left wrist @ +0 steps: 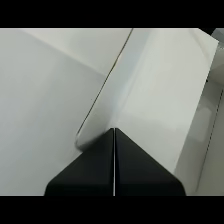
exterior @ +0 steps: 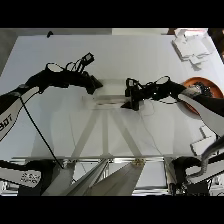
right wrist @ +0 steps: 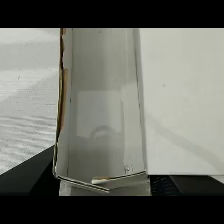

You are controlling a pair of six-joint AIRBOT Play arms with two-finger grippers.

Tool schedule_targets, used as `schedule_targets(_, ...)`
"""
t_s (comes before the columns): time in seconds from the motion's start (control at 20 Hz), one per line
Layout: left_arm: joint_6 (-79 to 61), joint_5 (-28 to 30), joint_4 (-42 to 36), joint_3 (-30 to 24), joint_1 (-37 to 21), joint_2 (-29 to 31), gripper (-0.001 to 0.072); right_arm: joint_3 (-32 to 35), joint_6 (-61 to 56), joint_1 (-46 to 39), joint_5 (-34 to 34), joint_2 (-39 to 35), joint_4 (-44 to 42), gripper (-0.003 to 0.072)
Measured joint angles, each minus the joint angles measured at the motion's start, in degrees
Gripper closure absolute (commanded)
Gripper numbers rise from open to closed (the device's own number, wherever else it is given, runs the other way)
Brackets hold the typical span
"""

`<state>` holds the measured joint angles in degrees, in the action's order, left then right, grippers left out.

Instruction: Fold the box and place the chain.

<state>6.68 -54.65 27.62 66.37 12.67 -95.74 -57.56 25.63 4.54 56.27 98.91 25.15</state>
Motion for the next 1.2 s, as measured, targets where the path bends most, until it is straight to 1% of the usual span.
schedule_targets(0.15, -0.13, -1.44, 0.24, 0.0, -1.6, 3.48, 0.0698, 0.0, 0.0, -0.02, 0.0, 0.0, 0.13, 0.0258)
schedule_targets(0.3, -0.94, -4.79, 0.52, 0.0, -3.28, 7.54, 0.0686, 0.0, 0.04, 0.0, 0.0, 0.0, 0.22, 0.0258)
schedule_targets(0.35, -1.14, -5.95, 1.22, 0.0, -3.87, 8.7, 0.0592, 0.0, 0.04, 0.0, 0.02, 0.0, 0.22, 0.0258)
schedule_targets(0.45, -1.36, -8.0, 4.98, 0.0, -4.85, 10.58, 0.0308, 0.0, 0.04, 0.0, 0.02, 0.0, 0.2, 0.0258)
schedule_targets(0.5, -1.53, -8.74, 8.11, -0.11, -5.14, 11.19, 0.0233, 0.0, 0.02, -0.02, 0.04, 0.0, 0.17, 0.0258)
schedule_targets(0.6, -1.57, -9.88, 14.19, -0.98, -5.33, 11.91, 0.0232, 0.0, 0.02, -0.02, 0.04, 0.0, 0.17, 0.0258)
schedule_targets(0.7, -2.03, -10.29, 17.99, -2.8, -5.29, 12.28, 0.023, 0.0, 0.02, -0.02, 0.04, 0.0, 0.15, 0.0258)
schedule_targets(0.75, -2.95, -10.34, 19.23, -4.0, -5.16, 12.39, 0.0215, 0.0, 0.02, 0.0, 0.04, 0.0, 0.13, 0.0258)
schedule_targets(0.8, -4.74, -10.32, 20.11, -5.42, -4.94, 12.46, 0.018, 0.0, 0.02, 0.0, 0.04, 0.0, 0.13, 0.0258)
schedule_targets(0.85, -6.88, -10.25, 20.72, -6.84, -4.66, 12.5, 0.017, 0.0, 0.02, 0.0, 0.04, 0.0, 0.13, 0.0258)
schedule_targets(0.95, -12.31, -9.53, 20.92, -9.97, -4.07, 12.55, 0.017, 0.0, 0.02, 0.0, 0.07, 0.0, 0.11, 0.0258)
schedule_targets(1.05, -17.49, -8.37, 19.21, -12.57, -3.58, 12.55, 0.0171, 0.0, 0.0, -0.02, 0.04, 0.0, 0.11, 0.0258)
schedule_targets(1.2, -23.28, -6.16, 16.33, -14.97, -2.95, 12.55, 0.0172, 0.0, 0.0, 0.0, 0.04, 0.0, 0.09, 0.0258)
